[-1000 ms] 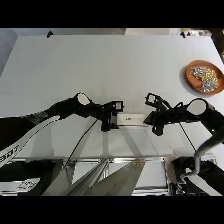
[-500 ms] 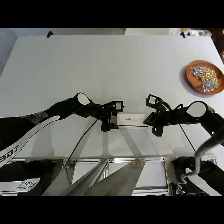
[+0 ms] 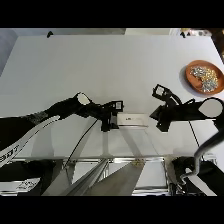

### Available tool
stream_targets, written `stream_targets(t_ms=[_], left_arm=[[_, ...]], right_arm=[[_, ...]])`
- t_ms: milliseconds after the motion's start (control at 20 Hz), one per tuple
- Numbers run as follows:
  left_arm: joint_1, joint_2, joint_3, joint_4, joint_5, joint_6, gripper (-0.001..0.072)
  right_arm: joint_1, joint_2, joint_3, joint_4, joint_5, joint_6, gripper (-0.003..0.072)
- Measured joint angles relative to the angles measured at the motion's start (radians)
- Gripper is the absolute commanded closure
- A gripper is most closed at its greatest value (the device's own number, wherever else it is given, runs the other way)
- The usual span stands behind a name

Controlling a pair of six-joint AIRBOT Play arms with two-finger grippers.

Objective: Fold the box and place the chain.

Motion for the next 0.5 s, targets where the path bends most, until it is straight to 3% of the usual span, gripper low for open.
stream_targets(t_ms=[250, 500], left_arm=[[0.0, 0.0, 0.0, 0.0, 0.0, 0.002, 0.0497], [0.0, 0.0, 0.0, 0.0, 0.0, 0.002, 0.0497]], right_arm=[[-0.099, 0.01, 0.05, -0.305, 0.238, 0.487, 0.0671], [-0.212, 0.012, 0.06, -0.409, 0.356, 0.679, 0.0671]])
